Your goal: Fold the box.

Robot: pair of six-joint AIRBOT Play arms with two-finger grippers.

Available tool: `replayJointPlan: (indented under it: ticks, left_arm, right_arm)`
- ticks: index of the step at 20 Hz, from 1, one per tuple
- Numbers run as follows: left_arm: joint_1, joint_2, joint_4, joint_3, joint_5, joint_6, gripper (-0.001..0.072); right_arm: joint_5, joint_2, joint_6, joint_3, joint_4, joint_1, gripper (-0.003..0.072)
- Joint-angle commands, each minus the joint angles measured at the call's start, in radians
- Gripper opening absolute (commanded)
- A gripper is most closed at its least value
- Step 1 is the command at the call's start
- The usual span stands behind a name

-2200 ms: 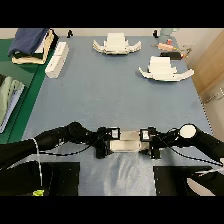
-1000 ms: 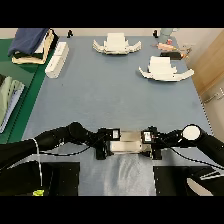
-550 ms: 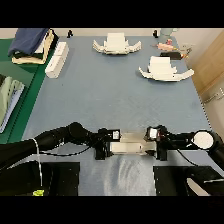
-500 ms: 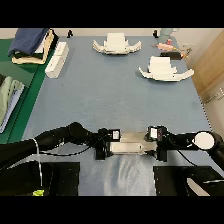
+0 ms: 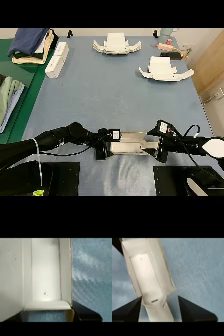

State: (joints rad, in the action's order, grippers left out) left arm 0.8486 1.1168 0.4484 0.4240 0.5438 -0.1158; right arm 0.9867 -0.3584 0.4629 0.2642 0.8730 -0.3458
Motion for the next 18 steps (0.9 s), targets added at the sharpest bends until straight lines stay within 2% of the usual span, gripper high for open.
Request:
replayJointPlan:
  ticks: [1,4,7,9,12,18]
  left_arm:
    - [0.000,-0.001,0.000,0.001,-0.002,0.000,0.0406]
    - [0.000,-0.001,0.000,0.001,-0.002,0.000,0.0406]
    - [0.000,-0.001,0.000,0.001,-0.002,0.000,0.0405]
    - [0.000,-0.001,0.000,0.001,-0.002,0.000,0.0406]
    - [0.000,-0.001,0.000,0.001,-0.002,0.000,0.0405]
    - [-0.002,-0.001,0.002,0.001,-0.011,0.000,0.0405]
  right_arm:
    - [0.005,0.029,0.156,0.001,-0.161,-0.001,0.0715]
    - [0.009,0.029,0.446,0.001,-0.216,-0.001,0.0715]
    - [0.008,0.029,0.840,0.001,-0.220,-0.001,0.0714]
    - [-0.005,0.029,1.013,0.001,-0.223,-0.001,0.0714]
    - [-0.033,0.029,1.140,0.001,-0.235,-0.001,0.0714]
    - [-0.042,0.029,1.165,0.001,-0.291,0.003,0.0713]
